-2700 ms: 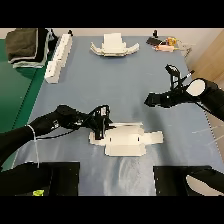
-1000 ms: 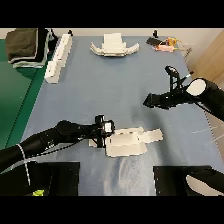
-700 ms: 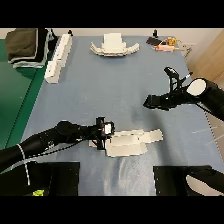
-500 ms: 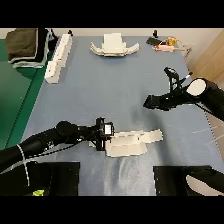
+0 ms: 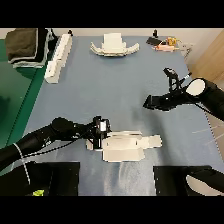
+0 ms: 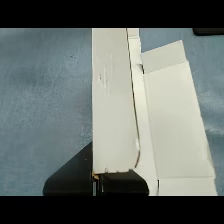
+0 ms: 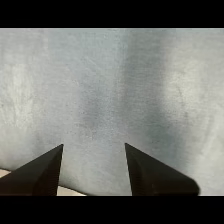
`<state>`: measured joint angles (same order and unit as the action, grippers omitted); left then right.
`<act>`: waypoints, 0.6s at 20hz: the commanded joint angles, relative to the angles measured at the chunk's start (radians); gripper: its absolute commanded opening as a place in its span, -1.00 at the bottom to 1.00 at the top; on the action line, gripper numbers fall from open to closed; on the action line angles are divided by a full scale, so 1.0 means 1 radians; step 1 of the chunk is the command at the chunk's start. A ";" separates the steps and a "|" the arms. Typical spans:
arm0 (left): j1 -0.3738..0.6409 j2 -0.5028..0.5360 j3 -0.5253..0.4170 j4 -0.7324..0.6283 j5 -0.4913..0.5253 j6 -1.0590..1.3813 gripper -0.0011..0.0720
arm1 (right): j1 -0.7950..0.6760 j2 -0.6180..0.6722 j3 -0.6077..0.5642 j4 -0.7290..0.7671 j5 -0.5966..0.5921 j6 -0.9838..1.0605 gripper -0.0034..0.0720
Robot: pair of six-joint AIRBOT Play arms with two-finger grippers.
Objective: Fold the box.
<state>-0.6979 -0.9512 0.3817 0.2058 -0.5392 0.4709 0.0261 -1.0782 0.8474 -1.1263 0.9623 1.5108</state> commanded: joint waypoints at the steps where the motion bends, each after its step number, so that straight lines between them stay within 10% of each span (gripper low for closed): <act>1: 0.007 -0.027 0.002 0.041 -0.029 0.002 -0.94 | 0.001 -0.001 0.001 0.001 0.001 0.000 0.64; 10: 0.007 -0.046 0.002 0.064 -0.081 -0.053 -0.94 | 0.001 -0.001 0.001 0.001 0.058 0.000 0.62; 12: 0.007 -0.046 0.002 0.064 -0.083 -0.053 -0.94 | 0.001 -0.001 0.001 0.001 0.089 0.000 0.16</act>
<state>-0.6907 -0.9958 0.3836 0.2558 -0.6163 0.4282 0.0269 -1.0790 0.8474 -1.1255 1.0061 1.5108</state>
